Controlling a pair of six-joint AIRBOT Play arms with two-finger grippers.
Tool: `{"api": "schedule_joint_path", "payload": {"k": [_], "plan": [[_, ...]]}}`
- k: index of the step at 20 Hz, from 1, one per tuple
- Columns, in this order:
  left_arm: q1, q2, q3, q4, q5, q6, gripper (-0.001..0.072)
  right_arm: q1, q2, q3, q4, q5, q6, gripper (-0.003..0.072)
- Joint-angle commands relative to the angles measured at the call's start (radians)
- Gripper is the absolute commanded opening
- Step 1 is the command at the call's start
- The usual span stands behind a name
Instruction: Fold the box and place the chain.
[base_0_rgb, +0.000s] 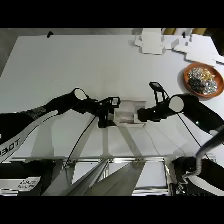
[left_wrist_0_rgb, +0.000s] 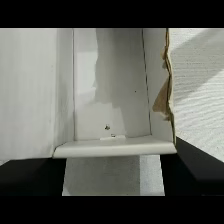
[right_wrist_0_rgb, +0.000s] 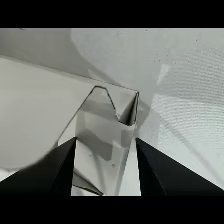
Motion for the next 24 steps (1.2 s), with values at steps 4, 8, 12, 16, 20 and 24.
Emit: {"api": "schedule_joint_path", "payload": {"k": [4,8,12,16,20,24], "plan": [[0.001,0.000,0.000,0.000,0.000,0.000,0.0336,0.100,-0.106,0.075,-0.100,0.037,0.101,0.0333],[0.001,0.000,0.000,0.000,0.000,0.000,0.0336,0.134,-0.164,0.138,-0.190,0.099,0.201,0.0319],[0.001,0.000,0.000,0.000,0.000,0.000,0.0336,0.140,-0.170,0.143,-0.193,0.087,0.234,0.0212],[0.001,0.000,0.000,0.001,0.000,0.000,0.0336,0.143,-0.176,0.143,-0.195,0.091,0.296,0.0201],[0.001,0.000,0.000,0.000,0.000,0.000,0.0336,0.144,-0.178,0.142,-0.198,0.096,0.335,0.0201],[0.001,0.000,0.000,0.000,0.000,0.000,0.0336,0.144,-0.178,0.141,-0.219,0.113,0.380,0.0201]]}}
